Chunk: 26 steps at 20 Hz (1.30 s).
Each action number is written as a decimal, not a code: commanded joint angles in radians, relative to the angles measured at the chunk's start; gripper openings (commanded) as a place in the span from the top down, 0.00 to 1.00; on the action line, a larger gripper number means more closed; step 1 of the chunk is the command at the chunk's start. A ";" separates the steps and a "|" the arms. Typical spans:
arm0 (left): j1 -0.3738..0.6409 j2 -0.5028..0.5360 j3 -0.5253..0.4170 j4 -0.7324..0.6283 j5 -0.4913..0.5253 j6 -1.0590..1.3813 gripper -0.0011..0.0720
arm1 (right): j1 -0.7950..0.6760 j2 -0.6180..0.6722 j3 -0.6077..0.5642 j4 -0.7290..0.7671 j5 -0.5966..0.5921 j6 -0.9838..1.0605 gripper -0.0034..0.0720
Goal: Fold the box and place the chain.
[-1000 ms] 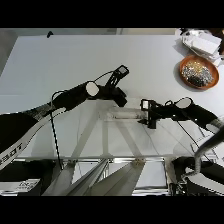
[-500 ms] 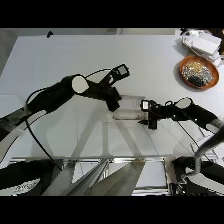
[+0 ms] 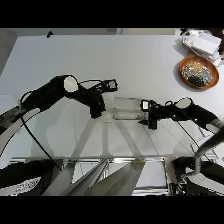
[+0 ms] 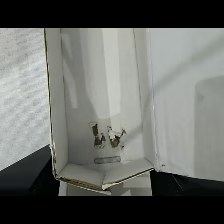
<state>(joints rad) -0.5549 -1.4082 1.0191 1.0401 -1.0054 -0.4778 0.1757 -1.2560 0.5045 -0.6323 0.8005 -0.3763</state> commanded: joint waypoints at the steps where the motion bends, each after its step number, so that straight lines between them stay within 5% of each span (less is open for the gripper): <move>1: -0.002 -0.050 -0.009 0.010 -0.016 0.126 0.53 | 0.000 0.001 0.000 0.000 0.000 0.001 0.58; 8: -0.021 -0.106 -0.009 0.005 -0.004 0.325 0.51 | 0.000 0.001 0.000 0.000 0.000 0.001 0.58; 22: -0.076 -0.119 -0.009 -0.062 0.047 0.328 0.57 | 0.000 0.001 0.000 0.000 0.000 0.001 0.58; 24: -0.084 -0.119 -0.009 -0.068 0.040 0.329 0.72 | 0.000 0.001 0.000 0.000 0.000 0.001 0.58; 26: -0.092 -0.119 -0.009 -0.068 0.071 0.329 0.72 | 0.000 0.001 0.000 0.000 0.000 0.001 0.58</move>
